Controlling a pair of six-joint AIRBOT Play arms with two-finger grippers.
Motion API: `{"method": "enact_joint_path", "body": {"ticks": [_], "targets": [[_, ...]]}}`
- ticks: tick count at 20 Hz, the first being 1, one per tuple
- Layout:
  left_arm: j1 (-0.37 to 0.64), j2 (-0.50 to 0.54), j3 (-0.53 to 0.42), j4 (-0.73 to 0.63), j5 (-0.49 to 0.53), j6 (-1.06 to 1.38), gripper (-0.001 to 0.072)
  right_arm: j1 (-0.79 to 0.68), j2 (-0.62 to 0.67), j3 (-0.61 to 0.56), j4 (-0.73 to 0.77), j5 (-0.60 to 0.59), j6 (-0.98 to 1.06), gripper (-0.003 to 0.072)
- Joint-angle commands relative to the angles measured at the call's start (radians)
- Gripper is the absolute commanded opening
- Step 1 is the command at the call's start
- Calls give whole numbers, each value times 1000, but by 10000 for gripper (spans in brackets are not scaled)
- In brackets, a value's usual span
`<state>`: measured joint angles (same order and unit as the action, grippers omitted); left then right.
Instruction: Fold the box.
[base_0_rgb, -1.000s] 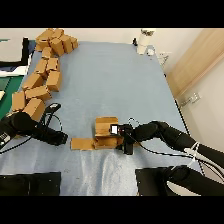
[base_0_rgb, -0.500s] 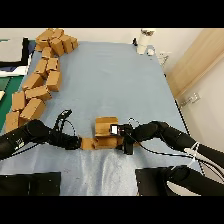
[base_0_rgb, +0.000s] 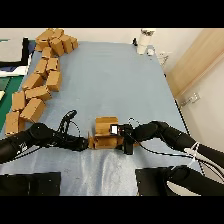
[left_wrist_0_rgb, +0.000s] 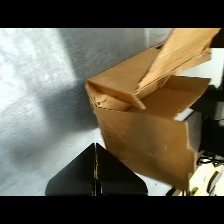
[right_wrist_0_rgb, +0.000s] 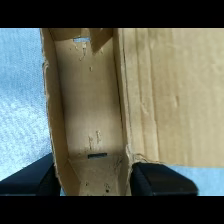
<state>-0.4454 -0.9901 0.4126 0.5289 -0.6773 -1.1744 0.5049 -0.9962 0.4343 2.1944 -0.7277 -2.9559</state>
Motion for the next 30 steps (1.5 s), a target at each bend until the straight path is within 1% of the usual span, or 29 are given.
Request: {"method": "enact_joint_path", "body": {"ticks": [1, 2, 3, 4, 5, 7, 8, 12, 14, 16, 17, 18, 20, 23, 26, 30], "targets": [[-14, 1, 6, -9, 24, -26, 227, 0, 0, 1, 0, 0, 0, 510], [-14, 1, 7, -9, 30, -31, 272, 0, 0, 1, 0, 0, 0, 510], [-14, 1, 10, -9, 34, -37, 240, 0, 0, 1, 0, 0, 0, 510], [-14, 1, 13, -7, 37, -50, 224, 0, 0, 1, 0, 0, 0, 511], [-14, 1, 21, -2, 37, -50, 224, 0, 0, 1, 0, 0, 0, 511], [-14, 1, 48, 66, 33, -98, 225, 0, 0, 1, 0, 0, 0, 510], [-14, 1, 66, 101, 27, -126, 248, 0, 0, 1, 0, 0, 0, 511], [-14, 1, 119, 99, -5, -129, 255, 0, 0, 1, 0, 0, 0, 511], [-14, 1, 129, 99, -43, -127, 255, 0, 0, 1, 0, 0, 0, 510], [-16, 0, 129, 97, -51, -128, 255, 0, 0, 1, 0, 0, 0, 510], [-16, -1, 129, 90, -47, -128, 303, 0, 0, 1, 0, 0, 0, 510], [-16, -6, 129, 76, -43, -127, 424, 0, 0, 1, 0, 0, 0, 510], [-18, -28, 129, 69, -47, -126, 421, 0, 0, 1, 0, 0, 0, 511], [-50, -69, 141, 34, -44, -124, 421, 0, 0, 1, 0, 0, 0, 510], [-60, -76, 144, 26, 21, -126, 420, 0, 0, 1, 0, 0, 0, 510], [-60, -77, 146, -21, 39, -123, 422, 0, 0, 1, 0, 0, 0, 510]]}}
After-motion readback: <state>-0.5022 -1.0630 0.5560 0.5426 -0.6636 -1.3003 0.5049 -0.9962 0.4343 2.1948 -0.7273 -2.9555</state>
